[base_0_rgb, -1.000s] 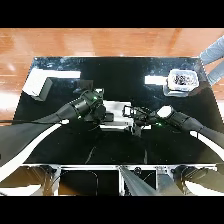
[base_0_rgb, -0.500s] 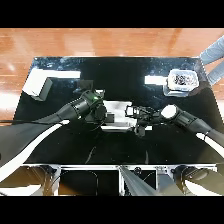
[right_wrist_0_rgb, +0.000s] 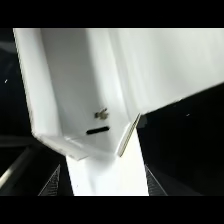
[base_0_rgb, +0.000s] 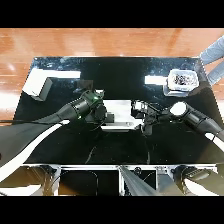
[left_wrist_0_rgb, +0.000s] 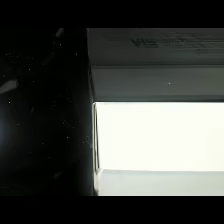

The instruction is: Fold the box and place the chain.

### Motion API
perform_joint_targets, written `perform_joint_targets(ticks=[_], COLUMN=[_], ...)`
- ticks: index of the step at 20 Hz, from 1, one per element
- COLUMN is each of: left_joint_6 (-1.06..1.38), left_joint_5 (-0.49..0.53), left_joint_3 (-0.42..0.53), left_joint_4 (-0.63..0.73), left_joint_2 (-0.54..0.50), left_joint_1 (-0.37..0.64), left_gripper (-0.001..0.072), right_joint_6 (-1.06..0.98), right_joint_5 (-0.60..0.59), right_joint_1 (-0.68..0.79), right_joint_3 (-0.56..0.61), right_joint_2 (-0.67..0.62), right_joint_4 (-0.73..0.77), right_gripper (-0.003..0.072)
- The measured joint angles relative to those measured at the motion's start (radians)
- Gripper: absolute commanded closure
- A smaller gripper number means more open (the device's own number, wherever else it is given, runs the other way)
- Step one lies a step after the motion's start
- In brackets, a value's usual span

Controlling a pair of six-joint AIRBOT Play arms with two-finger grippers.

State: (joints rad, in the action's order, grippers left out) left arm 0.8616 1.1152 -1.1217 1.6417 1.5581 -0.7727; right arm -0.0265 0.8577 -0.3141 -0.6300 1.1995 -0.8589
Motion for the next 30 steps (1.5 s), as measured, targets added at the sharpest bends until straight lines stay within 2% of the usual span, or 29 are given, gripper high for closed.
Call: perform_joint_targets(ticks=[1,11,12,13,14,30], left_joint_6=[0.000,0.003,0.002,0.002,0.002,0.000], left_joint_5=[0.000,0.003,0.003,0.003,0.003,0.002], left_joint_3=[0.000,0.000,0.000,0.000,0.000,0.000], left_joint_4=[0.000,-0.002,-0.002,-0.002,-0.002,-0.002], left_joint_2=[0.000,0.000,0.000,0.000,0.000,0.000], left_joint_1=[0.000,0.000,0.000,0.000,0.000,0.000], left_gripper=[0.0689,0.0689,0.0689,0.0689,0.0689,0.0690], right_joint_6=[0.005,0.198,0.206,0.212,0.217,0.227], right_joint_5=[0.005,-0.036,-0.043,-0.048,-0.051,-0.097], right_joint_1=[0.003,0.003,-0.002,-0.010,-0.020,-0.078], right_joint_3=[0.000,0.000,0.000,0.000,0.000,0.000], right_joint_2=[-0.001,0.021,0.026,0.030,0.035,0.056], right_joint_4=[-0.004,0.130,0.138,0.145,0.151,0.235], right_gripper=[0.0206,0.0208,0.0321,0.0514,0.0552,0.0554])
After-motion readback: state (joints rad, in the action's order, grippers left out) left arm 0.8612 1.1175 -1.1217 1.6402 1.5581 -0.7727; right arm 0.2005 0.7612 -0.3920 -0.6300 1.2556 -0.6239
